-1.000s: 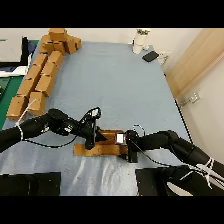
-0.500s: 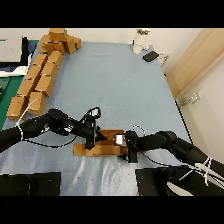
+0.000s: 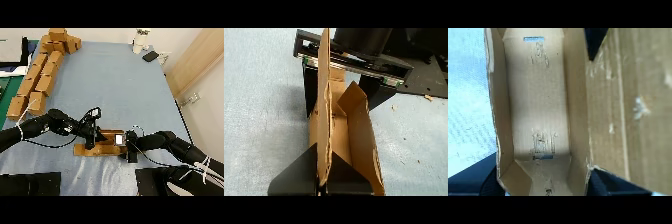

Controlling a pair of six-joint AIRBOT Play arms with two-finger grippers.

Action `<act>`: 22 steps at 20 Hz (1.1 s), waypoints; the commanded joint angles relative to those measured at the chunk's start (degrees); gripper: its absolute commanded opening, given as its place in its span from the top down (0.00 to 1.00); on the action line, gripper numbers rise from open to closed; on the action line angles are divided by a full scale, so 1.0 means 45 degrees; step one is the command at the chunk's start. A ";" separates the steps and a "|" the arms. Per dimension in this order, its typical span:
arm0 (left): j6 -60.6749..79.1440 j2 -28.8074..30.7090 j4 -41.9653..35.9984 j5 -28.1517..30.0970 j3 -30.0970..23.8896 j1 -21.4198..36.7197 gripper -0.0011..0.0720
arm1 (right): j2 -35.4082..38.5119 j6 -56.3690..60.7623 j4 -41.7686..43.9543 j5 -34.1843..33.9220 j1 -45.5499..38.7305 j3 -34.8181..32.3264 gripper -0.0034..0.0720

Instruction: Fold the box.

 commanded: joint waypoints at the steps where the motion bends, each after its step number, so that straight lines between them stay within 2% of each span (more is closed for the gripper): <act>1: 0.0005 -0.0010 0.0005 0.0010 0.0010 0.0015 0.97 | -0.0010 0.0010 -0.0049 0.0039 -0.0005 0.0000 0.16; 22: -0.0253 -0.0010 -0.0622 0.0165 0.0010 0.0010 0.97 | -0.0010 0.0010 -0.0049 0.0034 -0.0005 0.0000 0.16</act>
